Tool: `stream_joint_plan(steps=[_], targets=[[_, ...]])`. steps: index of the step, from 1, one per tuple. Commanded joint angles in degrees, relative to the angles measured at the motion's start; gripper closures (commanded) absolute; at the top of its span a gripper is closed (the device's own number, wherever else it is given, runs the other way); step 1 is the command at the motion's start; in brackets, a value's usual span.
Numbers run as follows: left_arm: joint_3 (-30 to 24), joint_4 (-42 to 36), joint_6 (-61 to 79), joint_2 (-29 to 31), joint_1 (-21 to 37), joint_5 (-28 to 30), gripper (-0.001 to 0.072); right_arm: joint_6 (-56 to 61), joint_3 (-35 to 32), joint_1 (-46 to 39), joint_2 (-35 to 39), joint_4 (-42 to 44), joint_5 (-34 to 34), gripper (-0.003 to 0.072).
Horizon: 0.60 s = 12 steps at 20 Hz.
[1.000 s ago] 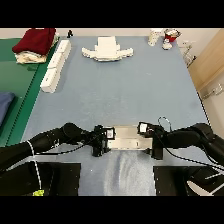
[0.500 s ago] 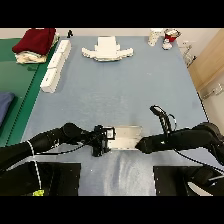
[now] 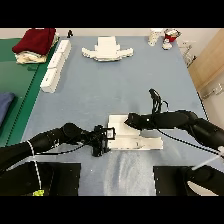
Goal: Fold the box.
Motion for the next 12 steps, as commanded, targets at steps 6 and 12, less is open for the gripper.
stream_joint_plan(steps=[6,12], targets=[[0.02,0.02,0.04,0.0,0.02,0.0,0.0341,-2.75,0.66,-1.2,-10.82,-0.2,-3.56,0.0524],[0.02,0.02,0.04,0.0,0.02,0.02,0.0341,-7.19,0.68,-1.22,-8.7,-0.22,-4.11,0.0523]])
